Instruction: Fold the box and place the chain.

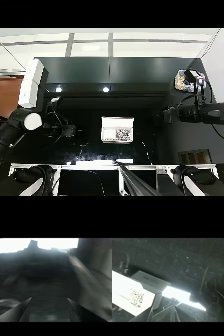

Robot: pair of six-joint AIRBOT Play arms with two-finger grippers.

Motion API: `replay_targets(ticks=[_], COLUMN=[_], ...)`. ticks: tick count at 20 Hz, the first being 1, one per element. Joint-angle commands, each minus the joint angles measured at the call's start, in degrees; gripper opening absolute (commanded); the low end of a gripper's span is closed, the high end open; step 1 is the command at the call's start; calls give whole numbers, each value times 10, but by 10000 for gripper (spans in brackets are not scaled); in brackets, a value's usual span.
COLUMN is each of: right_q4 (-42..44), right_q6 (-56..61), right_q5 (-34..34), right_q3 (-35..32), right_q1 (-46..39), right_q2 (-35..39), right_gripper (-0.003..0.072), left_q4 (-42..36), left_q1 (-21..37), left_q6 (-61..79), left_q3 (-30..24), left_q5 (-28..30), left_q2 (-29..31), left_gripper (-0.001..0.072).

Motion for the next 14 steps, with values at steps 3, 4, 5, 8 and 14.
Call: replay_targets(ticks=[3,4,5,8,14], right_q4=[-2,-2,-2,-2,-2], right_q6=[1,1,1,1,1], right_q5=[-15,-17,-21,-26,-27], right_q3=[0,0,0,0,0], right_q1=[0,0,0,0,0], right_q2=[0,0,0,0,0], right_gripper=[335,335,335,335,335], left_q4=[-360,-356,-346,-339,-315], left_q1=[113,106,98,71,-3], left_q6=[498,548,586,667,876], left_q3=[-58,-58,-58,-58,-59], left_q5=[59,73,88,142,116], left_q2=[-1,-1,-1,-1,-2], left_gripper=[525,566,688,711,711])
